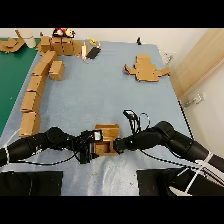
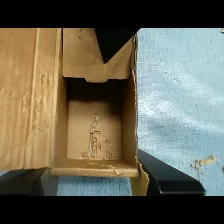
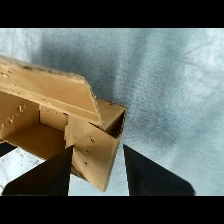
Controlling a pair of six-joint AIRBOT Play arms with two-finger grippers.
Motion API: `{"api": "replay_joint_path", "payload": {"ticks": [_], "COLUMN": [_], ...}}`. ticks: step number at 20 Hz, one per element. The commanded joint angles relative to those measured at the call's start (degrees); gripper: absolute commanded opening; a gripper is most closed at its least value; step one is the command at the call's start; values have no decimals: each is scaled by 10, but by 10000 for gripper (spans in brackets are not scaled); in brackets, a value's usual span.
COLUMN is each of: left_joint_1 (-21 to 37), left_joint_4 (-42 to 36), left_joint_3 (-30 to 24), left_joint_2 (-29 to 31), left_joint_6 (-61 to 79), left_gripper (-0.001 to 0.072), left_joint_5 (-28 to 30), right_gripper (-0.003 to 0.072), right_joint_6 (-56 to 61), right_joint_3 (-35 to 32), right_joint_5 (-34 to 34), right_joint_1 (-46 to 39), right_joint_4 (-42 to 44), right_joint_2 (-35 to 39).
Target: Fold the box.
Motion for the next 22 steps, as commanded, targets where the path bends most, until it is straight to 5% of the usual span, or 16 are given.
{"api": "replay_joint_path", "payload": {"ticks": [1,14,19,22], "left_joint_1": [0,0,0,0], "left_joint_4": [0,0,0,0], "left_joint_3": [0,0,0,0], "left_joint_2": [0,0,0,0], "left_joint_6": [0,0,0,0], "left_gripper": [465,465,465,465], "left_joint_5": [0,0,0,0], "right_gripper": [450,447,332,146], "right_joint_6": [58,198,222,224], "right_joint_3": [23,114,127,129], "right_joint_5": [-9,-93,-125,-129], "right_joint_1": [28,89,89,89], "right_joint_4": [-66,-120,-127,-126], "right_joint_2": [-25,-120,-162,-170]}}
